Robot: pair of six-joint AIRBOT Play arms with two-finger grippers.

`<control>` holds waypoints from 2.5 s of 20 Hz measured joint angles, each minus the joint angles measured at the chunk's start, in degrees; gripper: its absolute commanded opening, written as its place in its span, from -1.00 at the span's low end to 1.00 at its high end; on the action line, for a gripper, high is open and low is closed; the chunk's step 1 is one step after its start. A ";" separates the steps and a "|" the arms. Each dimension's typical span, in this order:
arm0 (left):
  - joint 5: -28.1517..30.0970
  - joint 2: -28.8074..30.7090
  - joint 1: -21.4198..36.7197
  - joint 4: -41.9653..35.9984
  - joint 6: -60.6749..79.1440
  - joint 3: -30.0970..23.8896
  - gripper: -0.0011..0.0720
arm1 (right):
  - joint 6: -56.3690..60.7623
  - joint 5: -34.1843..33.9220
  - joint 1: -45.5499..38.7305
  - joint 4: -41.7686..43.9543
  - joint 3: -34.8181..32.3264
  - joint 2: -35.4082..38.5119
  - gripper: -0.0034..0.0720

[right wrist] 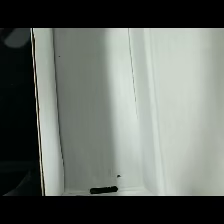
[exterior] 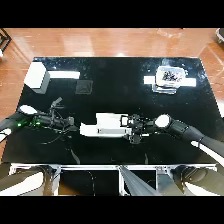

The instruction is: Fold the box and place the chain.

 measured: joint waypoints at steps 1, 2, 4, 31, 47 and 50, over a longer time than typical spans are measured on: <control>0.39 -0.42 -1.16 -0.28 0.13 0.00 -0.92 | 0.00 0.00 0.00 0.00 0.00 0.00 -0.10; 0.72 -0.79 -2.40 -0.59 0.24 0.00 -0.92 | 0.00 0.00 0.00 0.00 0.00 0.00 -0.10; 1.36 -1.20 -4.48 -0.90 0.44 0.00 -0.92 | 0.00 0.00 0.00 0.00 0.00 0.00 -0.10; -10.25 -0.85 -13.68 -4.87 -1.97 9.22 0.71 | 0.00 -0.02 0.00 0.00 0.00 0.00 -0.10; -1.03 5.77 -20.76 -2.29 -13.22 9.25 0.35 | 0.02 -0.04 0.00 0.02 0.00 0.00 -0.10; 0.57 5.95 -22.64 0.42 -16.44 9.25 0.35 | 0.02 -0.04 0.00 0.00 0.00 0.00 -0.10</control>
